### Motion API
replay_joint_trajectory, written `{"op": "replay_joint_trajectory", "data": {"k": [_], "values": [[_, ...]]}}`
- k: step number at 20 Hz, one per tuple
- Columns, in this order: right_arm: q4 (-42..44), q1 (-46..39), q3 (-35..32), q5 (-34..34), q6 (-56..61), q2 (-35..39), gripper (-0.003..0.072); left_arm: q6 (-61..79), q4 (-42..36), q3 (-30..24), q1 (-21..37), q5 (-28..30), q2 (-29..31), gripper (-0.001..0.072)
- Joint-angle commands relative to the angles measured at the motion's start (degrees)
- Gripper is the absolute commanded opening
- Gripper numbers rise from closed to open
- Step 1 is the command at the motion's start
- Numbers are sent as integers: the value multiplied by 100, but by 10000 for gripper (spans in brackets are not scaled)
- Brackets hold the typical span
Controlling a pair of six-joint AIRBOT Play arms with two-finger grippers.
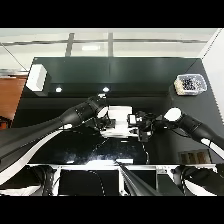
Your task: Fold the box and place the chain.
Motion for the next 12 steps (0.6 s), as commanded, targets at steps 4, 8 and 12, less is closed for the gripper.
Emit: {"op": "replay_joint_trajectory", "data": {"k": [4, 8, 12], "values": [[407, 262, 0, -503, 369, -120, 190, -9, -4, -2, 4, 33, -4, 27], [-339, 262, 0, -476, 1244, -118, 116, -9, -4, -2, 4, 33, -4, 27], [-363, 260, 0, -518, 1403, -116, 7, -9, -7, -2, 4, 33, -4, 27]]}}
